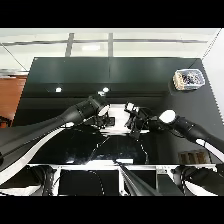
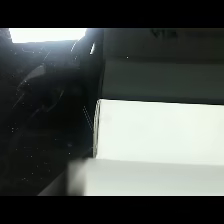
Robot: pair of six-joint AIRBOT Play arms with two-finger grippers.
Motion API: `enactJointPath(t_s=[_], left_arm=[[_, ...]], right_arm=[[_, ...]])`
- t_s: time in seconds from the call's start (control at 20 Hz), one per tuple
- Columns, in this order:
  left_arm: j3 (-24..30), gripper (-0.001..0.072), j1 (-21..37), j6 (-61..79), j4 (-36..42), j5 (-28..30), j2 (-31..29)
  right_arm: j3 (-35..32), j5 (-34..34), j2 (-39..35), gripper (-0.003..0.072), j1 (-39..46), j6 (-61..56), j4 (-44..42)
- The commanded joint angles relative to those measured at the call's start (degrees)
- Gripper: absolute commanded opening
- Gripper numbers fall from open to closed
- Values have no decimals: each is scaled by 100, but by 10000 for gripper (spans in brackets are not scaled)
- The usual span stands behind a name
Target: Fold the box and place the chain.
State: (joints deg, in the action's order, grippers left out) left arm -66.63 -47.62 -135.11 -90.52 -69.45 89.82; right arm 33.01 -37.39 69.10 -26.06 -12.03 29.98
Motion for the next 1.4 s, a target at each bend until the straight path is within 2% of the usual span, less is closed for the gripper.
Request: enactJointPath(t_s=[0.0, 0.1, 0.25, 0.35, 0.4, 0.5, 0.6, 0.75, 0.85, 1.1, 1.15, 1.2, 1.25, 1.3, 1.35], left_arm=[[0, 29, 0, 9, -7, -2, 0], [0, 29, 2, 7, -7, 11, 0], [0, 29, 2, 7, -7, 31, 2], [0, 29, 2, 7, -9, 44, 2], [0, 29, 2, 7, -11, 42, 2], [0, 29, 2, 7, -9, 37, 2], [0, 29, 2, 7, -11, 37, 2], [0, 29, 2, 7, -7, 28, 0], [0, 29, 2, 7, -7, 20, 0], [0, 29, 2, 7, -7, 17, 0], [0, 29, 2, 7, -7, 17, 0], [0, 29, 2, 7, -9, 17, 0], [0, 29, 2, 7, -9, 17, 0], [0, 29, 2, 7, -9, 17, 0], [0, 29, 2, 7, -9, 17, 0]], right_arm=[[144, -680, -584, 15, 527, -2302, 837], [247, -1270, -1303, 15, 1325, -3871, 1668], [107, -1272, -1915, 15, 2798, -6148, 3058], [-240, -1235, -1845, 16, 3633, -7473, 3300], [-455, -1263, -1764, 15, 3860, -7886, 3086], [-741, -1561, -1438, 15, 3888, -7344, 2216], [-774, -1991, -892, 16, 3497, -6605, 1445], [-767, -1908, -127, 16, 2728, -5914, 625], [-765, -1801, 133, 16, 2411, -5368, -22], [-490, -1980, 166, 18, 2306, -5077, -201], [-393, -2100, 166, 66, 2304, -5027, -205], [-289, -2253, 166, 341, 2302, -4999, -214], [-175, -2422, 166, 555, 2304, -4937, -227], [-57, -2577, 166, 622, 2302, -4909, -234], [63, -2734, 166, 622, 2295, -4911, -269]])
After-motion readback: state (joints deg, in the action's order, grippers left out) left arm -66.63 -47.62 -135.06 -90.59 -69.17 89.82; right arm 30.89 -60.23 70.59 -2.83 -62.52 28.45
